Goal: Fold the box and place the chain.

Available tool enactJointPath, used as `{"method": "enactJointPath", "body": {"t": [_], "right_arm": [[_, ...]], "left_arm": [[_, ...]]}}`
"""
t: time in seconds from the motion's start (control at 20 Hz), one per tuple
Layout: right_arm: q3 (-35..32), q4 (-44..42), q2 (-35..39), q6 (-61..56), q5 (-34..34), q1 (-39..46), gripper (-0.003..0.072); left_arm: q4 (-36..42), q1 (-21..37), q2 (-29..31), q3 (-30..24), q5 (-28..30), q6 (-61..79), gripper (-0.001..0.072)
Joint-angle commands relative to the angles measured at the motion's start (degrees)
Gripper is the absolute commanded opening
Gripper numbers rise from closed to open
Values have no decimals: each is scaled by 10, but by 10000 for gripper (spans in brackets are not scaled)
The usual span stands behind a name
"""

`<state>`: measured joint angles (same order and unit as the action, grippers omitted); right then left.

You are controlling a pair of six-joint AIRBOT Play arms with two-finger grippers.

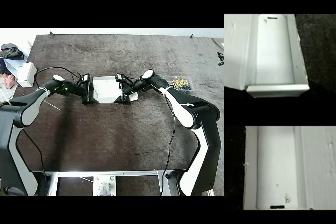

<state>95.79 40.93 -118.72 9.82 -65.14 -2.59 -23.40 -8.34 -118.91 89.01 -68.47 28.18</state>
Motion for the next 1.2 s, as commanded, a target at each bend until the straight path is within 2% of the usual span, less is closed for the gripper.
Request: {"method": "enactJointPath", "body": {"t": [0.0, 0.85, 0.9, 1.0, 1.05, 1.15], "right_arm": [[0, 0, 0, 0, 0, -1, 536], [0, 0, 0, 0, 0, -1, 536], [0, 0, 0, 0, 0, -1, 535], [0, 0, 0, 0, 0, -1, 536], [0, 0, 0, 0, 0, -1, 536], [0, 0, 0, 0, 0, -1, 536]], "left_arm": [[2, -1, -3, 0, -6, -1, 720], [7, -5, -12, 0, -10, 23, 720], [7, -5, -12, 0, -10, 22, 652], [7, -5, -12, 0, -10, 21, 451], [6, -5, -12, 0, -10, 21, 304], [-2, -5, -12, 0, -10, 19, 277]]}}
